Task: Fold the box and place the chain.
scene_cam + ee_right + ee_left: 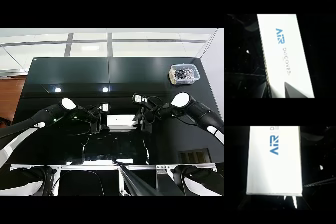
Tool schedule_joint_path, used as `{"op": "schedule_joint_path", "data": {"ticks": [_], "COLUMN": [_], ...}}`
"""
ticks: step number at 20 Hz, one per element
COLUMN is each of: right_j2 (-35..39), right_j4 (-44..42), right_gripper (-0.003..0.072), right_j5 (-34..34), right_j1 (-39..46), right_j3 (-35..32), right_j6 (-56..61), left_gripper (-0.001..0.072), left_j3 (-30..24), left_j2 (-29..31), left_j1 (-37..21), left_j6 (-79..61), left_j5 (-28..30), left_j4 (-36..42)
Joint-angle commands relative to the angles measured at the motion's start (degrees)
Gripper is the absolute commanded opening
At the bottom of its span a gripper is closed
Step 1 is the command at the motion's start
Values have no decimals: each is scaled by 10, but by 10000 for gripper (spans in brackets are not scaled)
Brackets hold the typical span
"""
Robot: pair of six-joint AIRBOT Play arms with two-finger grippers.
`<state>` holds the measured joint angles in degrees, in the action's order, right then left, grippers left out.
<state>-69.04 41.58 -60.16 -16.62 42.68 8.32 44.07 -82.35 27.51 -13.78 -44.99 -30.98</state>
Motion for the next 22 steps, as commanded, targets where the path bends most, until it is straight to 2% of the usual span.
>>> {"op": "schedule_joint_path", "data": {"ticks": [1,3,4,5,6,7,13,17,20,22], "right_j2": [11,35,43,44,43,40,-20,-61,-61,-50], "right_j4": [-25,-64,-83,-99,-105,-105,-98,-85,-82,-85], "right_gripper": [265,264,263,216,33,18,18,18,18,18], "right_j5": [-1,-4,-7,-7,-3,11,87,70,59,25], "right_j1": [0,3,5,4,-2,-12,-35,-35,-30,-16], "right_j3": [-4,0,0,0,-4,-9,-17,-17,-14,-6], "right_j6": [14,91,172,251,299,337,425,425,425,424], "left_gripper": [366,366,366,366,366,366,366,367,367,367], "left_j3": [0,0,0,0,0,0,0,0,0,0], "left_j2": [0,0,0,0,0,0,0,0,0,0], "left_j1": [0,0,0,0,0,0,0,0,0,0], "left_j6": [1,1,1,1,1,1,1,1,1,1], "left_j5": [0,0,0,0,0,0,0,0,0,0], "left_j4": [0,0,0,0,0,0,0,0,0,0]}}
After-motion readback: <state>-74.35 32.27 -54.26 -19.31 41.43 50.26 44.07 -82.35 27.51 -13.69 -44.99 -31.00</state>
